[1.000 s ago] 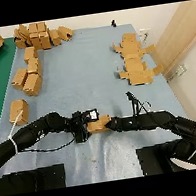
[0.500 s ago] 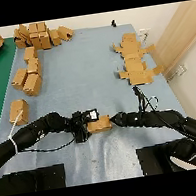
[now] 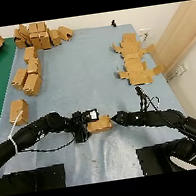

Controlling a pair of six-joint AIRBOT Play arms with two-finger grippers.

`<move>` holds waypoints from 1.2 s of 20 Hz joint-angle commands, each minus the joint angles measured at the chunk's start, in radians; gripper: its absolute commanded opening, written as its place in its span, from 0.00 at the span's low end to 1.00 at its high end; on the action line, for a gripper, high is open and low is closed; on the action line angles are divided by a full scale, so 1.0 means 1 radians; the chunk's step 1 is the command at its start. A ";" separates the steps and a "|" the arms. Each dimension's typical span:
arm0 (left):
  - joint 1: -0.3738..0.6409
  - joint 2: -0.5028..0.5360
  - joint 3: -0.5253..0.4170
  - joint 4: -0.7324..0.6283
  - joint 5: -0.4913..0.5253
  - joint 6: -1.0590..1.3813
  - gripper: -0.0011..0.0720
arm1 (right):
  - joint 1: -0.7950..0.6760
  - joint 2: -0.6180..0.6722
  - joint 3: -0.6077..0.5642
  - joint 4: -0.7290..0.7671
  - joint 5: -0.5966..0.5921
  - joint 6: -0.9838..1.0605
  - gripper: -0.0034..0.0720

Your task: Fold the box.

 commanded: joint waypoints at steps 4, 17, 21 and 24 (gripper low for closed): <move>0.002 0.002 0.006 -0.032 0.063 -0.048 0.67 | 0.000 0.001 0.001 -0.002 0.073 0.063 0.05; 0.338 0.077 0.079 0.348 0.083 -0.743 0.67 | -0.001 0.001 0.001 -0.002 0.093 0.063 0.05; 0.623 0.077 0.079 0.368 -0.040 -0.853 0.67 | -0.001 0.001 0.001 -0.002 0.119 0.063 0.05; 0.776 0.076 0.079 0.368 -0.095 -0.928 0.67 | -0.001 0.001 0.001 -0.002 0.121 0.063 0.05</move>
